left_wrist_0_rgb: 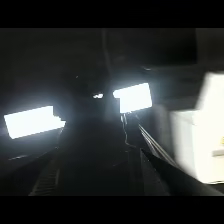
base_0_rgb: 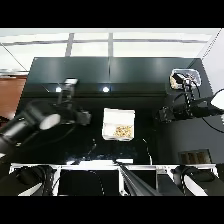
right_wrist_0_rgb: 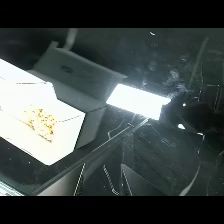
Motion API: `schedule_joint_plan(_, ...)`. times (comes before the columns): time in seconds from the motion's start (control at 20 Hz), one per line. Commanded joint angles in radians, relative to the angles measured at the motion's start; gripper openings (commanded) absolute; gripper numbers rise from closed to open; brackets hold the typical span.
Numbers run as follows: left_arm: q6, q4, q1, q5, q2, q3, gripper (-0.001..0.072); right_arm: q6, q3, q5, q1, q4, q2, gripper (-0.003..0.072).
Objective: Fold the box and place the chain.
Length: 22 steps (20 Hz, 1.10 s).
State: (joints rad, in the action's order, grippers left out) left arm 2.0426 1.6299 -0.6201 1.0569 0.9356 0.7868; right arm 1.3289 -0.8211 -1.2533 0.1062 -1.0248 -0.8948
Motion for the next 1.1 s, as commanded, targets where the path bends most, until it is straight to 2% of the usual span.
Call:
schedule_joint_plan(0.0,-0.671,-0.526,0.279,-0.193,-0.15,-0.217,0.0581,0.02,-0.001,0.0,0.0,0.0,0.001,0.0278)
schedule_joint_plan(0.05,-1.047,-0.776,0.346,-0.151,-0.148,-0.259,0.0583,0.026,-0.001,0.0,0.0,0.001,0.001,0.0278)
schedule_joint_plan(0.1,-1.314,-0.939,0.386,-0.093,-0.136,-0.289,0.0628,0.03,-0.001,0.0,0.0,0.001,0.001,0.0278)
schedule_joint_plan(0.15,-1.533,-1.016,0.393,-0.034,-0.119,-0.308,0.072,0.039,-0.001,0.0,0.0,0.001,0.001,0.0278)
schedule_joint_plan(0.2,-1.701,-1.025,0.377,0.011,-0.103,-0.319,0.0719,0.058,-0.001,0.0,0.0,0.001,0.001,0.0278)
schedule_joint_plan(0.3,-1.931,-0.987,0.315,-0.006,-0.066,-0.328,0.0719,0.084,-0.001,0.0,0.0,0.002,0.001,0.0278)
schedule_joint_plan(0.4,-1.992,-0.907,0.27,-0.056,-0.011,-0.317,0.072,0.106,-0.001,0.0,0.0,0.002,0.001,0.0278)
schedule_joint_plan(0.6,-2.201,-1.073,0.266,-0.134,0.153,-0.294,0.0719,0.136,-0.001,-0.003,0.002,0.003,0.001,0.0277)
schedule_joint_plan(0.85,-2.24,-1.064,0.264,-0.141,0.314,-0.205,0.0718,0.141,-0.001,-0.003,0.003,0.003,0.001,0.0278)
schedule_joint_plan(1.05,-2.238,-0.983,0.261,-0.127,0.379,-0.134,0.0717,0.141,-0.001,-0.013,0.003,0.003,0.001,0.0278)
